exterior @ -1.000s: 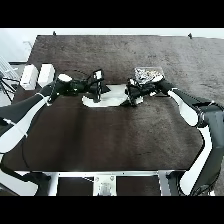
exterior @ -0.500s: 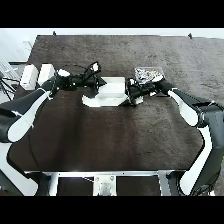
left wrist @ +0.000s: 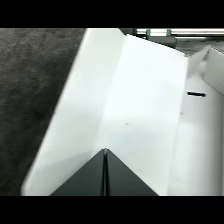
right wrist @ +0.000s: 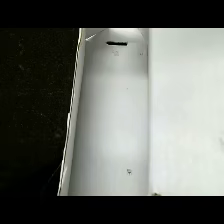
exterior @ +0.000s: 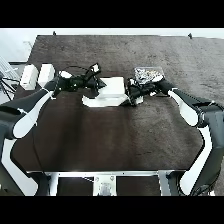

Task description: Fold the box and place the chain.

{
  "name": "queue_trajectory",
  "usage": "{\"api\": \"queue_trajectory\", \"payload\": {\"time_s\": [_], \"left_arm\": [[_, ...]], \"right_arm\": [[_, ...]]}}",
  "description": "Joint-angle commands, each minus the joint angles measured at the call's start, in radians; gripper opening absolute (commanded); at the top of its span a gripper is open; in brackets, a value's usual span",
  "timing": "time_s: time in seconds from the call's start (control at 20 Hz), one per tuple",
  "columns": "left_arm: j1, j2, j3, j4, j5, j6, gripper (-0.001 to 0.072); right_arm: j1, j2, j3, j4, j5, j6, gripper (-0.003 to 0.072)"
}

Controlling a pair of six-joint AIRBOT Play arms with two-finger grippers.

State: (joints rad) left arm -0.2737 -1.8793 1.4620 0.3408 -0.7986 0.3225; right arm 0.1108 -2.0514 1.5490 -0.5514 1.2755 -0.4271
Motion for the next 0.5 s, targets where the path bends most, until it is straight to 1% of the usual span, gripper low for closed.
{"api": "queue_trajectory", "payload": {"time_s": [0.0,0.45], "left_arm": [[-0.016,-0.016,0.001,0.033,-0.01,-0.019,0.0018],[-0.016,-0.022,0.001,0.05,-0.014,-0.031,0.0018]], "right_arm": [[0.001,0.0,0.0,0.0,0.001,0.0,0.0518],[0.001,0.0,0.0,0.0,0.001,-0.001,0.0518]]}}
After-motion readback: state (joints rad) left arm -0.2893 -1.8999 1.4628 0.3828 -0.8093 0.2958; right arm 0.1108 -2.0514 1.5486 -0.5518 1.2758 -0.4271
